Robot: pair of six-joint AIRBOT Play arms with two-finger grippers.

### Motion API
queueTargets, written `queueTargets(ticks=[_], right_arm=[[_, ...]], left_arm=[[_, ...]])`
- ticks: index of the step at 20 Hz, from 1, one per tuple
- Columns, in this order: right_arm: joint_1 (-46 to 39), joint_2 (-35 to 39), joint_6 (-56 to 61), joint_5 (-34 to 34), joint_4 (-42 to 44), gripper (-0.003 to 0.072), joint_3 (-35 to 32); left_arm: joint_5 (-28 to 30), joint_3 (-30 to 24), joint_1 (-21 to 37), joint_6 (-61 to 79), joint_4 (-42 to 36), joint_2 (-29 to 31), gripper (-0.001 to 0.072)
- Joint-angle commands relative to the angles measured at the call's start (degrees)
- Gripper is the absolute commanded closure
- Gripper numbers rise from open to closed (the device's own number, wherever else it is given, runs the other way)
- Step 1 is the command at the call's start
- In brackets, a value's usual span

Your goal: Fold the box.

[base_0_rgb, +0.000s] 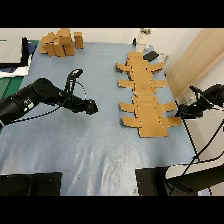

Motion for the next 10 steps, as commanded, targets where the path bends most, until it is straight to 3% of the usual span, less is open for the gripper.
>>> queueTargets(ticks=[1,5,8,10], right_arm=[[0.00,-0.70,-1.20,-7.10,7.23,0.0433,-0.07],[0.02,-0.96,-2.36,-15.50,16.87,0.0684,-0.28],[0.39,-0.85,-2.14,-19.87,24.37,0.0685,-0.31],[1.62,-0.44,-0.17,-18.60,29.05,0.0684,-0.66]], left_arm=[[-2.51,0.04,0.02,3.78,-4.92,0.02,0.0114],[-4.59,0.04,0.09,9.18,-11.15,0.02,0.0114],[-5.16,0.04,0.09,13.03,-14.64,0.02,0.0114],[-5.20,0.04,0.09,14.05,-16.09,0.02,0.0114]])
